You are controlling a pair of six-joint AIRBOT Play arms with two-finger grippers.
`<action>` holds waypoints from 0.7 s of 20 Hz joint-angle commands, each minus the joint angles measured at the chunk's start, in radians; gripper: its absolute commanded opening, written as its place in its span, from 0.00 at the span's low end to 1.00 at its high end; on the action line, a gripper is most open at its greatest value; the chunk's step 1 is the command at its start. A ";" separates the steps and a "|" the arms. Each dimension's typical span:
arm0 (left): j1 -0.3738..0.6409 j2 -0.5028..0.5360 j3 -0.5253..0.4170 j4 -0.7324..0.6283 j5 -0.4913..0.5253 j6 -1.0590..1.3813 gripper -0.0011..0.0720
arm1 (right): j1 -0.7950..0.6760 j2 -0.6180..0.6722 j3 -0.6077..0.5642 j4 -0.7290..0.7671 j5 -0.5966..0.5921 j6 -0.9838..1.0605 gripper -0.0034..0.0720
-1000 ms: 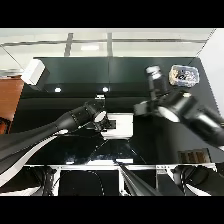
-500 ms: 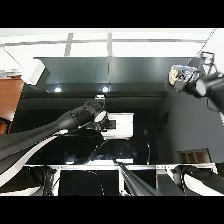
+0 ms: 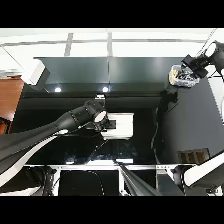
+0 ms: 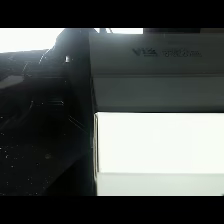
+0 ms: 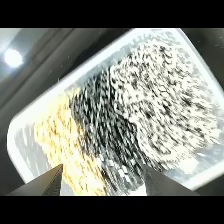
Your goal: Fold the box and place the chain.
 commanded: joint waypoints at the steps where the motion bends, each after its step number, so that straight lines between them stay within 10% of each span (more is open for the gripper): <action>1: 0.000 0.001 0.000 0.000 -0.001 0.000 0.05 | -0.013 -0.112 0.119 0.025 0.040 0.161 0.78; 8: 0.000 0.001 0.000 0.000 -0.001 0.000 0.05 | -0.019 -0.153 0.119 0.026 0.006 0.175 0.78; 14: 0.000 0.001 0.000 0.000 -0.002 0.000 0.05 | -0.022 -0.155 0.119 0.047 -0.005 0.156 0.54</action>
